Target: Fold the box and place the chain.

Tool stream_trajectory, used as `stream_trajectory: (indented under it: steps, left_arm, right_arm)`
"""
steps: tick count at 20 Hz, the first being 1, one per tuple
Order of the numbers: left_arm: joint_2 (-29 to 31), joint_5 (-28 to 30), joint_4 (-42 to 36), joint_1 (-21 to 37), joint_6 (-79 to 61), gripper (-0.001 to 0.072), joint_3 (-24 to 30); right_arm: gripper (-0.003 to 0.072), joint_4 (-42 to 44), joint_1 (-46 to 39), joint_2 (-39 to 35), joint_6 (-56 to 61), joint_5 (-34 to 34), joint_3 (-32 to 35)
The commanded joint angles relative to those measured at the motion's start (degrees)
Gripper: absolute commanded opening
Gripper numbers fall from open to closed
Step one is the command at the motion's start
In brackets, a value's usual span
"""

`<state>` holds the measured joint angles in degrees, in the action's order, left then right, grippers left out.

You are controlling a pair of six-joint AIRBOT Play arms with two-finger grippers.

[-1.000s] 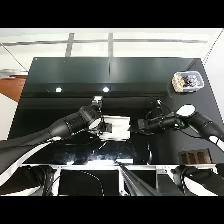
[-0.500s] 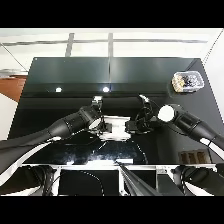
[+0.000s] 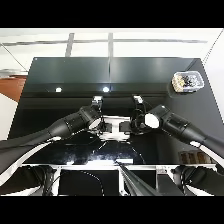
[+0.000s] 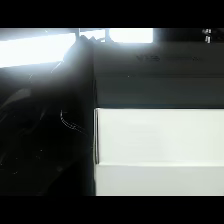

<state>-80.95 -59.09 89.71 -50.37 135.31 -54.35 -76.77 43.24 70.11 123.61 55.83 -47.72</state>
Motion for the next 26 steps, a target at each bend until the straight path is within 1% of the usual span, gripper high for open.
stream_trajectory:
  steps: [1, 6, 7, 11, 13, 19, 23, 24, 26]
  left_arm:
    - [0.0, -0.1, 0.0, 0.0, 0.0, 0.0032, 0.0]
    - [0.0, -0.1, 0.0, 0.0, 0.0, 0.0032, 0.0]
    - [0.0, -0.1, 0.0, 0.0, 0.0, 0.0032, 0.0]
    - [0.0, -0.1, 0.0, 0.0, 0.0, 0.0033, 0.0]
    - [0.0, -0.1, 0.0, 0.0, 0.0, 0.0033, 0.0]
    - [0.0, -0.1, 0.0, 0.0, 0.0, 0.0033, 0.0]
    - [0.0, -0.2, 0.0, 0.0, 0.0, 0.0033, 0.0]
    - [0.0, -0.1, 0.0, 0.0, 0.0, 0.0033, 0.0]
    - [0.0, -0.1, 0.0, 0.0, 0.0, 0.0033, 0.0]
  right_arm:
    - [0.0334, -2.8, 1.9, 2.7, 7.3, 2.4, -2.3]
    - [0.0333, -3.1, 2.3, 3.4, 11.0, 3.2, -2.3]
    - [0.0305, -3.3, 2.3, 3.5, 11.3, 3.3, -2.3]
    - [0.0305, -4.0, 2.6, 5.3, 11.4, 6.2, -2.4]
    - [0.0305, -4.1, 2.6, 6.2, 11.4, 6.5, -2.7]
    - [0.0305, -6.8, 2.6, 8.7, 11.4, 8.4, -6.8]
    - [0.0303, -6.7, 2.6, 10.5, 11.4, 9.2, -7.3]
    - [0.0236, -6.6, 2.6, 10.8, 11.4, 9.6, -7.3]
    - [0.0234, -6.9, 2.7, 10.9, 11.4, 9.3, -7.3]
